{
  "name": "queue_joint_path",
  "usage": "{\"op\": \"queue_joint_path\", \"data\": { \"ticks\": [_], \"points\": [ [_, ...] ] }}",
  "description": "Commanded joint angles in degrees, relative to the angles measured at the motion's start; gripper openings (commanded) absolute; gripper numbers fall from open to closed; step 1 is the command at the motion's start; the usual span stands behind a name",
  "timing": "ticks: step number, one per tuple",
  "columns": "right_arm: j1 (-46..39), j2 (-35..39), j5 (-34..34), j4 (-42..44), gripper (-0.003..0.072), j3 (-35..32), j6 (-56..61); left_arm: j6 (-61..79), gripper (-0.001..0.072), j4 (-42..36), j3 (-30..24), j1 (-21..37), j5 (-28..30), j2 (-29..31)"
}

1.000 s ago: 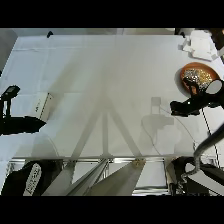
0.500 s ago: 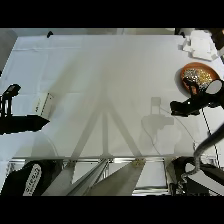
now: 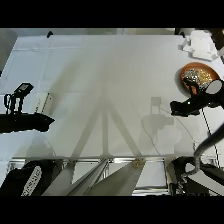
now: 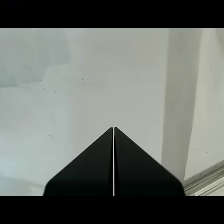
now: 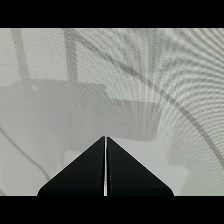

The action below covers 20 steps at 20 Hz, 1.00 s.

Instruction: Fold the box and place the chain.

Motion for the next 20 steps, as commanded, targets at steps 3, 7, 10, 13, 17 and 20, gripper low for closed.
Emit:
{"op": "queue_joint_path", "data": {
  "ticks": [3, 7, 10, 13, 17, 20],
  "points": [
    [-0.04, -0.04, 0.02, 0.02, 0.0011, 0.0, 0.02, -3.93, 0.0003, 1.44, 0.0, -0.72, 4.22, -0.02],
    [-0.04, -0.04, 0.02, 0.02, 0.0011, 0.0, 0.02, -4.35, 0.001, 1.36, 0.0, -0.72, 5.05, -0.02],
    [-0.04, -0.04, 0.02, 0.02, 0.0011, 0.0, 0.02, -4.35, 0.0013, 1.33, 0.0, -0.72, 5.68, -0.02],
    [-0.04, -0.04, 0.02, 0.02, 0.0011, 0.0, 0.02, -4.37, 0.0114, 1.31, -0.11, -0.72, 7.63, -0.02],
    [-0.04, -0.04, 0.02, 0.02, 0.0011, 0.0, 0.04, -4.35, 0.0113, 1.31, -2.19, -0.72, 11.3, -0.04],
    [-0.04, -0.04, 0.02, 0.02, 0.0011, 0.0, 0.02, -4.37, 0.0113, 1.27, -2.75, -0.72, 11.13, -0.61]
  ]
}}
